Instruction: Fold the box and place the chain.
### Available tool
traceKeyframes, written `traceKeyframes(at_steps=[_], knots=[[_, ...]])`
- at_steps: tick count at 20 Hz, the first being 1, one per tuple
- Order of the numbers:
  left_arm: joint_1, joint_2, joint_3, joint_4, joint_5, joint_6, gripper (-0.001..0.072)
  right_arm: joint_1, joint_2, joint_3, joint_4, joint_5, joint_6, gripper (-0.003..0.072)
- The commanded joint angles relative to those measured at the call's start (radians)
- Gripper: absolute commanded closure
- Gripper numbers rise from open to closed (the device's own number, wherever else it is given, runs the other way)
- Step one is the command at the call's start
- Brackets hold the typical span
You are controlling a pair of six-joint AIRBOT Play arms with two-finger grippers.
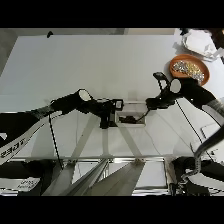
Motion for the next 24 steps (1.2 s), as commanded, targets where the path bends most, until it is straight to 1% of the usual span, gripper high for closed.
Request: traceKeyframes(at_steps=[1, 4, 7, 9, 10, 13, 16, 19, 24], knots=[[0.000, 0.000, 0.001, 0.000, 0.001, 0.000, 0.0371, -0.001, 0.028, 0.001, -0.017, 0.023, 0.003, 0.0389], [-0.001, 0.000, 0.001, 0.000, 0.001, 0.000, 0.0371, -0.015, 0.065, 0.001, -0.027, 0.034, 0.006, 0.0390], [-0.001, 0.000, 0.001, 0.000, 0.001, 0.000, 0.0371, -0.072, 0.117, 0.001, -0.027, 0.055, 0.019, 0.0391], [-0.001, 0.000, 0.001, 0.000, 0.001, 0.000, 0.0371, -0.088, 0.120, 0.000, -0.026, 0.050, 0.030, 0.0391], [0.000, 0.000, 0.001, 0.000, 0.001, 0.000, 0.0371, -0.087, 0.115, 0.000, -0.010, 0.041, 0.030, 0.0392], [-0.001, 0.000, 0.001, 0.000, 0.001, 0.000, 0.0371, -0.068, 0.079, 0.000, 0.103, -0.047, 0.029, 0.0397], [-0.001, 0.000, 0.001, 0.000, 0.001, 0.000, 0.0371, -0.034, -0.005, 0.000, 0.133, -0.077, 0.031, 0.0397], [-0.001, 0.000, 0.001, 0.000, 0.001, 0.000, 0.0371, -0.033, -0.065, 0.000, 0.093, -0.061, 0.080, 0.0397], [-0.001, 0.000, 0.001, 0.000, 0.001, 0.000, 0.0371, -0.036, -0.064, 0.000, 0.029, -0.035, 0.108, 0.0399]])
